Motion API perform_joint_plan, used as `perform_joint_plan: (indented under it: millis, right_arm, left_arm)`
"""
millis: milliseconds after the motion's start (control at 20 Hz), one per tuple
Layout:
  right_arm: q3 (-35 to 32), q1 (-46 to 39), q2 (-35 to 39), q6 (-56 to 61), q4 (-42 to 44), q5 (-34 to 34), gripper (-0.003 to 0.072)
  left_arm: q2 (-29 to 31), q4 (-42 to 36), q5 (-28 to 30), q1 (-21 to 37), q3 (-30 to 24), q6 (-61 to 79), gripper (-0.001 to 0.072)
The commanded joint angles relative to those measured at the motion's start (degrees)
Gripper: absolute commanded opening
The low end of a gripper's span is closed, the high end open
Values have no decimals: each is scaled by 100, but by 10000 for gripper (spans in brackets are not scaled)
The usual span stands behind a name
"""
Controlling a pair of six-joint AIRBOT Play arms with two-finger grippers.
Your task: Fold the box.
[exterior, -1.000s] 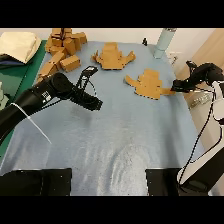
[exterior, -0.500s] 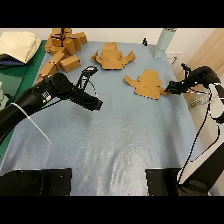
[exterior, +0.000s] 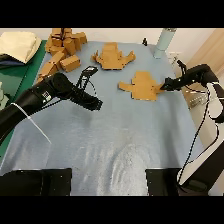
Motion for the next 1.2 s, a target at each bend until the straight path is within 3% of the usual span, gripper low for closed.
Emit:
perform_joint_plan:
  millis: [0, 200, 500, 700, 1150]
  right_arm:
    - [-57, 293, 186, -116, 398, -289, 2]
    - [-1054, 619, 1073, -28, 514, -225, 2]
    - [-3821, 1150, 3261, 442, 492, 629, 2]
    - [-5283, 1792, 4572, 1198, 472, 1113, 2]
    - [-7125, 3357, 5866, 2771, 313, 2011, 2]
  left_arm:
    - [-2, 0, 0, -4, 2, 2, 11]
    - [-2, 0, 2, -4, 2, 2, 11]
    - [-2, 0, 0, -4, 2, 0, 11]
    - [-2, 0, 0, -4, 2, 2, 11]
    - [-2, 0, 133, -4, 2, 2, 11]
